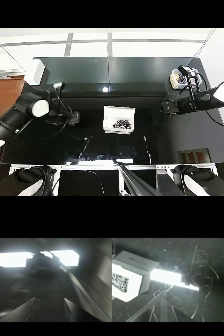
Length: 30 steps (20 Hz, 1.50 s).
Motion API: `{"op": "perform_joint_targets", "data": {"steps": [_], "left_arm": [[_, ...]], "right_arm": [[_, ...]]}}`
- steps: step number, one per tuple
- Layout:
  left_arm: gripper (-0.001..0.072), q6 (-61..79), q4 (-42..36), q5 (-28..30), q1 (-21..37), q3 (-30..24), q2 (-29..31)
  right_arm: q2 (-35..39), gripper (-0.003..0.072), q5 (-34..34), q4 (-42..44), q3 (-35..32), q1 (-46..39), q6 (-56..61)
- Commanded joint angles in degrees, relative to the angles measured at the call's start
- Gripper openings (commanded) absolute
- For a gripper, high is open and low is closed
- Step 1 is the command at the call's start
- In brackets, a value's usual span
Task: Fold the box and place the chain.
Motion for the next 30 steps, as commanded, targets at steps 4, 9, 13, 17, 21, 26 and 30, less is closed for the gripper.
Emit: {"op": "perform_joint_targets", "data": {"steps": [4, 9, 13, 17, 21, 26, 30], "left_arm": [[0.0714, 85.48, -35.54, 3.8, 5.16, -11.63, -0.17], [0.0714, 110.97, -38.82, 12.79, 1.92, -10.4, -5.6], [0.0713, 115.93, -42.45, 9.97, 6.75, -3.04, -16.15], [0.0714, 119.1, -43.1, 8.85, 4.07, 2.34, -23.3], [0.0713, 119.14, -43.19, 8.61, 2.34, 4.37, -25.62], [0.0713, 119.14, -42.4, 7.98, 0.55, 4.37, -25.66], [0.0713, 118.86, -42.82, 8.07, -0.28, 4.37, -25.68]], "right_arm": [[0.0, 0.0276, -0.35, 0.13, -0.02, -0.04, 0.83], [0.0, 0.0276, -1.84, 0.17, -0.02, -0.02, 2.99], [0.0, 0.0276, -1.77, 0.33, -0.02, 0.13, 3.48], [0.0, 0.0276, -1.77, 0.37, -0.02, 0.13, 3.48], [0.0, 0.0276, -1.75, 0.37, -0.02, 0.13, 3.48], [0.0, 0.0276, -1.77, 0.37, -0.02, 0.13, 3.45], [0.0, 0.0276, -1.77, 0.35, -0.02, 0.13, 3.43]]}}
